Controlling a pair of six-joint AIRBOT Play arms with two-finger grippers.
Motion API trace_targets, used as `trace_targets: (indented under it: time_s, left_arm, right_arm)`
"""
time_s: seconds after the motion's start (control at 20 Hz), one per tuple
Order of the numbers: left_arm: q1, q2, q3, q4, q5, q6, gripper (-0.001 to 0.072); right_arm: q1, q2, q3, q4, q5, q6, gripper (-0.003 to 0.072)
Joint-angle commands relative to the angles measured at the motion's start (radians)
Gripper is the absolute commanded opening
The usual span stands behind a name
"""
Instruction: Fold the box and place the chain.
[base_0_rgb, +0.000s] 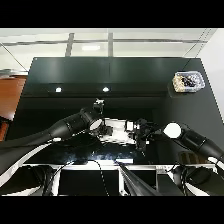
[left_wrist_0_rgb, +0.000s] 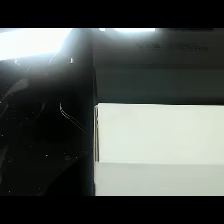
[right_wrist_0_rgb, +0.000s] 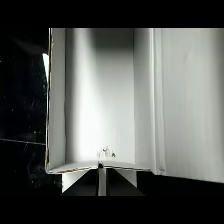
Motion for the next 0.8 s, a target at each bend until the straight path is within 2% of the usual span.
trace_targets:
  time_s: [0.0,0.2,0.55,0.6,0.7,0.75]
  left_arm:
    - [0.001,0.000,0.000,0.000,0.001,-0.001,0.0032]
    - [0.001,0.000,0.000,-0.001,0.001,-0.001,0.0032]
    - [0.001,0.000,0.000,-0.001,0.006,-0.001,0.0031]
    - [0.001,0.000,0.000,-0.001,0.006,-0.001,0.0031]
    - [0.001,0.000,0.000,-0.001,0.006,-0.001,0.0031]
    - [0.001,0.000,0.000,-0.001,0.005,-0.001,0.0031]
  right_arm:
    - [0.001,-0.005,0.000,0.052,-0.015,0.007,0.0061]
    - [0.002,-0.027,0.000,0.125,-0.067,0.007,0.0061]
    - [0.053,-0.068,0.000,0.135,-0.124,0.007,0.0061]
    - [0.052,-0.068,0.000,0.135,-0.126,0.007,0.0078]
    - [0.052,-0.068,0.000,0.135,-0.127,0.007,0.0267]
    - [0.052,-0.068,0.000,0.135,-0.127,0.007,0.0269]
